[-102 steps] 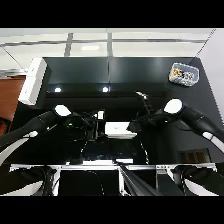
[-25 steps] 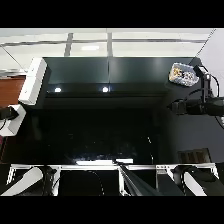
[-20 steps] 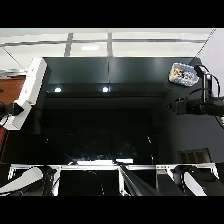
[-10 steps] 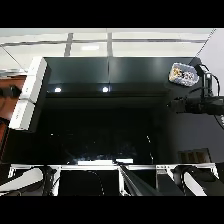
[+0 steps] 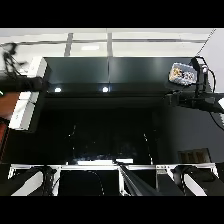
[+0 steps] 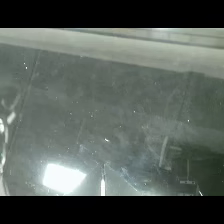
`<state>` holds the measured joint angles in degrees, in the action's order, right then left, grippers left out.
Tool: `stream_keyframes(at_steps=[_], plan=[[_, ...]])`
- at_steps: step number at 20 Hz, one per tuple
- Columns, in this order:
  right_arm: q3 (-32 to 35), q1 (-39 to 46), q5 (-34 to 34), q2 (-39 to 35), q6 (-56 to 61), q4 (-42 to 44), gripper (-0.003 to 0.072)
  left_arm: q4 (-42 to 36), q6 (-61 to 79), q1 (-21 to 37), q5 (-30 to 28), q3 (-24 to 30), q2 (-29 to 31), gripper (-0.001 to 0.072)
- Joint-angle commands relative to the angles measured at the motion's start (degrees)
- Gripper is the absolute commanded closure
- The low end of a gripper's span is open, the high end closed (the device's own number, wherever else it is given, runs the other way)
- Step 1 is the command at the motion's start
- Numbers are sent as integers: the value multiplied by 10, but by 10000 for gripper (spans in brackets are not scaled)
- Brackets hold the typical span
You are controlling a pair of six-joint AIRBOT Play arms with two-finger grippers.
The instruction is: Fold the box and place the chain.
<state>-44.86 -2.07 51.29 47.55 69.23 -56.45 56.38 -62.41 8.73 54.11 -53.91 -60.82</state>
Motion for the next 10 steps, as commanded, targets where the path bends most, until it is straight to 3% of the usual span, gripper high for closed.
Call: stream_keyframes(at_steps=[1,6,10], plan=[[0,-3,-10,0,0,-1,673,56,-11,-82,-95,118,91,684],[0,-3,-10,0,0,-1,673,83,-10,-83,-114,134,151,682],[0,-3,-10,0,0,-1,673,80,-11,-84,-119,134,153,682]])
